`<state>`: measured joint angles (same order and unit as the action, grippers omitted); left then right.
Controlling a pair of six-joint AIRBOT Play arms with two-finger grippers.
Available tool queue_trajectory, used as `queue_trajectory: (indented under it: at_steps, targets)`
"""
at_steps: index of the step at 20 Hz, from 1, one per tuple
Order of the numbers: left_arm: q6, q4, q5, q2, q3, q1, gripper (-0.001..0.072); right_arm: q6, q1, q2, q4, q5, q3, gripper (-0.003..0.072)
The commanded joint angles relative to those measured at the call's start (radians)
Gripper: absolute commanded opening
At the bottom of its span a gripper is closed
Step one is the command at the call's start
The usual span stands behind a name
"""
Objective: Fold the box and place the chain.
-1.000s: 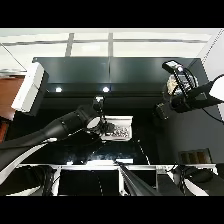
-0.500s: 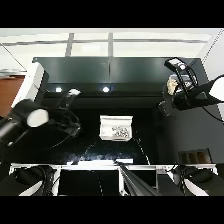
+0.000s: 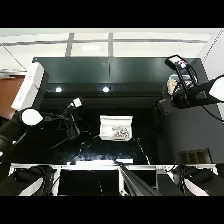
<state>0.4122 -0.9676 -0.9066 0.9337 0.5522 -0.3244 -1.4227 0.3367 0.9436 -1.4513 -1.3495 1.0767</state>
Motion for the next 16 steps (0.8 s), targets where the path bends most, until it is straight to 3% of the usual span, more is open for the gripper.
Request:
queue_trajectory:
  at_steps: [1,6,11,16]
  targets:
    - [-0.385,0.042,0.031,0.053,-0.009,-0.041,0.071,0.035,0.0,0.0,0.011,-0.001,0.0,0.0715]
    - [-0.588,0.303,0.066,0.113,-0.009,-0.051,0.0704,0.035,0.0,0.001,0.043,0.003,0.0,0.0715]
    - [-0.651,0.329,0.014,0.2,-0.004,-0.061,0.0704,0.035,0.0,0.001,0.067,0.004,0.0,0.0715]
    - [-0.613,0.328,0.005,0.218,-0.003,-0.082,0.0704,0.035,0.0,0.002,0.066,0.008,0.0,0.0714]
